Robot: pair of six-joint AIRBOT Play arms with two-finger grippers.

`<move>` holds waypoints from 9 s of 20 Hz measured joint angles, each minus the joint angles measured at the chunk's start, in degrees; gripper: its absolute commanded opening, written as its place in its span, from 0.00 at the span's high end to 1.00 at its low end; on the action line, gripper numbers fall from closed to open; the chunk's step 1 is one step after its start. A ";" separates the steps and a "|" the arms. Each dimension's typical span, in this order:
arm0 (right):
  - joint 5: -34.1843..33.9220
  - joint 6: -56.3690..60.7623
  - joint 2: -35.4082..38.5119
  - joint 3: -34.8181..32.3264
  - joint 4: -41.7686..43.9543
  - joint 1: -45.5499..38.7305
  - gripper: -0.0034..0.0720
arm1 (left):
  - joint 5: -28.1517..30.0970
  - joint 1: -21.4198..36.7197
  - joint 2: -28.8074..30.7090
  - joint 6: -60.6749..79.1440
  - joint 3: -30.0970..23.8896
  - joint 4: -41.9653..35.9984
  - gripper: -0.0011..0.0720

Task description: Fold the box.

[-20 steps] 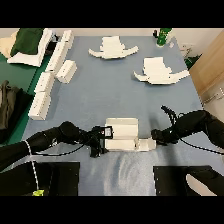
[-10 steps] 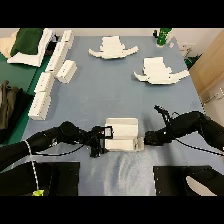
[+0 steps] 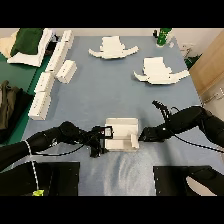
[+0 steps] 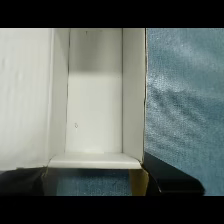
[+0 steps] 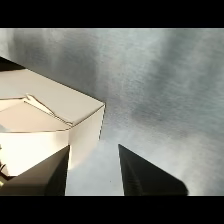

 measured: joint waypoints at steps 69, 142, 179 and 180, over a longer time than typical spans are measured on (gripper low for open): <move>-2.01 59.67 -19.30 17.51 -37.86 38.03 0.21 | 0.00 0.00 0.00 0.02 0.00 0.00 0.35; 33.99 -32.74 7.69 -3.10 -7.69 37.48 0.30 | 0.00 0.00 0.00 -0.02 0.00 -0.02 0.35; 44.33 -41.97 2.25 -0.24 -31.34 45.11 0.31 | 0.07 0.02 0.00 0.00 0.00 -0.02 0.35; 44.37 -41.94 2.25 -0.11 -31.56 45.11 0.31 | 0.07 0.02 0.00 0.00 0.00 -0.02 0.35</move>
